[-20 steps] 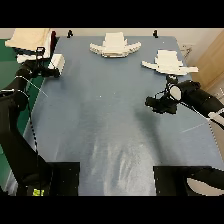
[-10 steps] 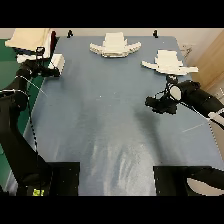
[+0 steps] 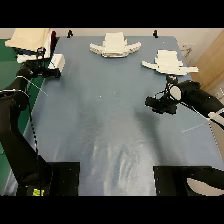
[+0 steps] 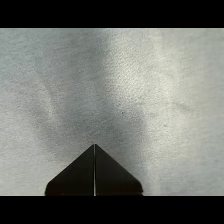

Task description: Fold the box.

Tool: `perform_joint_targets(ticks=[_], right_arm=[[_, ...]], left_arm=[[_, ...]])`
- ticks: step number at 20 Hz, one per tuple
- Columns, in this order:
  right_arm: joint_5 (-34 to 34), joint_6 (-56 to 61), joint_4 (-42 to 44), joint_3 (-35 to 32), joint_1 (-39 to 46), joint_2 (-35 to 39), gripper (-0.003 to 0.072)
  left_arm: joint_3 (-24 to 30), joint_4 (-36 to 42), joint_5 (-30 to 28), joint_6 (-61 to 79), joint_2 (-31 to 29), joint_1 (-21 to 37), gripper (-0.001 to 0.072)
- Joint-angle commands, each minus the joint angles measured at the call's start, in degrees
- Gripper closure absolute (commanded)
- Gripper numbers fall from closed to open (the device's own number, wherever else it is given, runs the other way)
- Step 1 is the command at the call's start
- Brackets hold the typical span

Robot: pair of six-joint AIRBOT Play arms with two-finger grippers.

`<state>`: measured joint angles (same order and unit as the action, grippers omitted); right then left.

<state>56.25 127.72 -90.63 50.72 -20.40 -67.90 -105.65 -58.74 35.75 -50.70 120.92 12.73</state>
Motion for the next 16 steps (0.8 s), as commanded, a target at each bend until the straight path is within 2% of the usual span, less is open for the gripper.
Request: perform_joint_targets(ticks=[1,4,8,10,11,12,13,16], right_arm=[[0.07,0.0,0.02,0.02,-0.07,-0.02,0.0683],[0.07,-0.02,0.28,0.02,-0.07,-0.02,0.0683],[0.07,-0.04,1.42,0.02,-0.07,-0.02,0.0683],[0.09,-0.31,3.1,0.04,-0.07,-0.02,0.0683],[0.07,-1.33,4.35,0.04,-0.07,-0.02,0.0683],[0.04,-3.21,6.03,0.04,-0.07,-0.02,0.0683],[0.02,-5.31,7.91,0.04,-0.07,-0.02,0.0683],[0.0,-12.02,13.18,1.09,-0.37,-0.37,0.0683]], left_arm=[[-0.85,-0.7,6.51,-0.39,-1.27,0.96,0.0014],[-1.44,-1.92,13.55,-0.87,-5.31,2.91,0.0013],[-1.44,-2.58,18.91,-1.27,-14.45,5.11,0.0014],[-1.44,-4.59,24.52,-1.29,-19.17,5.35,0.0015],[-1.44,-4.79,28.35,-1.79,-21.31,5.33,0.0125],[-1.44,-4.7,32.35,-1.86,-23.21,5.33,0.0446],[-1.42,-4.63,35.89,-1.77,-25.09,5.16,0.0694],[-1.07,-2.91,41.48,-6.21,-29.42,3.72,0.0699]])
